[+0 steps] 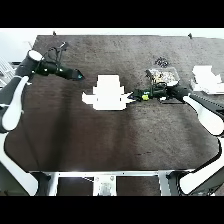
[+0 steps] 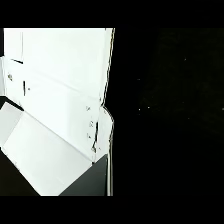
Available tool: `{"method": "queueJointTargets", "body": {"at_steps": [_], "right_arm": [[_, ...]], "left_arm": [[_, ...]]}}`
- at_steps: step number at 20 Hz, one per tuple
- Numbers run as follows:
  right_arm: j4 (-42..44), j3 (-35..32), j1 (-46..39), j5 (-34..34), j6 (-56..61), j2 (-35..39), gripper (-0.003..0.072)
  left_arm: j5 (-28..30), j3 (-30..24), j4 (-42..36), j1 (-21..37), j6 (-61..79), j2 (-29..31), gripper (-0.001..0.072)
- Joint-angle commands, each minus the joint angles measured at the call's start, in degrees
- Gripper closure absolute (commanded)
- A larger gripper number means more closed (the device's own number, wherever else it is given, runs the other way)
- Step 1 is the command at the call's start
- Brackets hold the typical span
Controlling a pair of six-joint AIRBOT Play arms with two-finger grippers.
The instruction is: Fold the box and place the chain.
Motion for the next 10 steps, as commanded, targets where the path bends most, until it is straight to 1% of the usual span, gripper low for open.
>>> {"method": "queueJointTargets", "body": {"at_steps": [1, 4, 6, 8, 10], "right_arm": [[0.00, -0.94, 1.22, -2.93, -2.23, 0.07, 0.0680], [-0.04, -1.51, 1.92, -5.20, -3.26, 0.48, 0.0680], [-0.09, -2.12, 1.92, -7.34, -4.28, 2.47, 0.0681], [-0.59, -2.75, 1.92, -7.85, -4.74, 4.57, 0.0680], [-0.92, -2.82, 1.92, -7.85, -4.72, 5.05, 0.0680]], "left_arm": [[-3.82, 9.57, 1.42, -2.69, -3.91, -7.37, 0.0121], [-2.32, 10.51, 2.71, -3.54, -4.92, -9.90, 0.0121], [-1.44, 10.51, 2.86, -3.54, -4.90, -10.97, 0.0121], [-1.03, 10.51, 2.95, -3.54, -4.87, -11.74, 0.0121], [-1.27, 10.54, 1.64, -3.54, -4.79, -12.61, 0.0121]]}}
